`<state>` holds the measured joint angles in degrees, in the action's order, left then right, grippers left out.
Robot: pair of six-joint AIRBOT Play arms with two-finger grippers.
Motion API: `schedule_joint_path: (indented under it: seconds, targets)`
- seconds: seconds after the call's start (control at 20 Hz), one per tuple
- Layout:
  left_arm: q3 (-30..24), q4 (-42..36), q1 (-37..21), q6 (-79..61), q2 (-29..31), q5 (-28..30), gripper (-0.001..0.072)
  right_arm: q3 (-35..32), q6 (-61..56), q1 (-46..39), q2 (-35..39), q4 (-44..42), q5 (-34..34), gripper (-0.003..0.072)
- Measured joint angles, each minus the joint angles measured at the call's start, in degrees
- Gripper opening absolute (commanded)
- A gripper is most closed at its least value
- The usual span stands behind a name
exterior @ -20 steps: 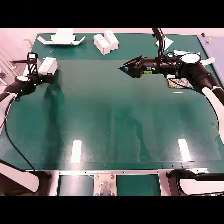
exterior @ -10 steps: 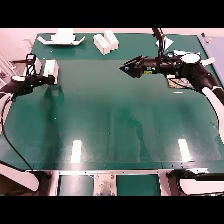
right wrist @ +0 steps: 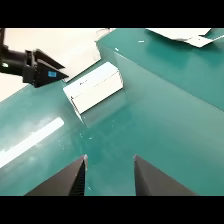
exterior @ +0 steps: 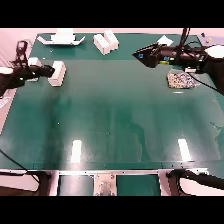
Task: Fold the box and place the chain.
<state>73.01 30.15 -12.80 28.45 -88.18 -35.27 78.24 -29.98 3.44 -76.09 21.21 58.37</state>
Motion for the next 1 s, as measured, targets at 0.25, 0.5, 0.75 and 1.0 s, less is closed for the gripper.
schedule_joint_path:
  seconds: [0.25,0.5,0.75,1.0]
  targets:
    - [0.0,4.0,0.0,1.4,11.3,-7.0,0.0020,-3.2,-3.6,-0.4,6.8,2.4,0.1,0.0039]
    - [-0.2,10.9,0.0,6.4,20.9,-14.0,0.0018,-12.5,-7.0,-0.4,16.7,5.9,-4.0,0.0019]
    - [-5.5,15.8,0.0,8.1,32.9,-13.0,0.0018,-27.7,-8.4,-0.4,31.5,9.6,-14.8,0.0018]
    - [-16.2,16.9,0.0,5.7,47.1,-8.4,0.0018,-41.9,-8.7,-0.4,45.7,11.0,-23.6,0.0018]
